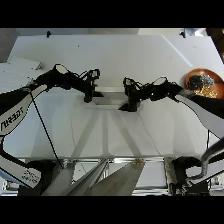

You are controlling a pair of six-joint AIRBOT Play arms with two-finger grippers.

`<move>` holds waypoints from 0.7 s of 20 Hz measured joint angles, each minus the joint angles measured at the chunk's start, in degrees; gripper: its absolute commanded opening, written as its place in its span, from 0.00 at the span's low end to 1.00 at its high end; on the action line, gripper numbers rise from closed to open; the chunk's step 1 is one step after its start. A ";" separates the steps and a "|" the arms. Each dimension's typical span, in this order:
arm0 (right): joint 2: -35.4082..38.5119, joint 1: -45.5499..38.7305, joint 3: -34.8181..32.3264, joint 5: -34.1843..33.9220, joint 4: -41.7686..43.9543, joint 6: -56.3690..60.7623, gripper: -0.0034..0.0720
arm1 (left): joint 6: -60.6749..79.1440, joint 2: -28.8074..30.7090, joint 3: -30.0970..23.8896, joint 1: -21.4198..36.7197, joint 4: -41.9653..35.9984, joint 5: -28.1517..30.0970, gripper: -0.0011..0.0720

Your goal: Fold the box and place the chain.

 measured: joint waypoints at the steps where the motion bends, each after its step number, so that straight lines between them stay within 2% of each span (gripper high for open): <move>1: 0.00 0.00 0.00 -0.11 0.00 0.00 0.75 | 0.00 0.00 0.00 0.00 -0.02 -0.02 0.04; 14: 0.00 0.00 0.04 -0.17 0.00 0.00 0.73 | 0.00 0.00 0.00 -0.02 0.00 -0.02 0.04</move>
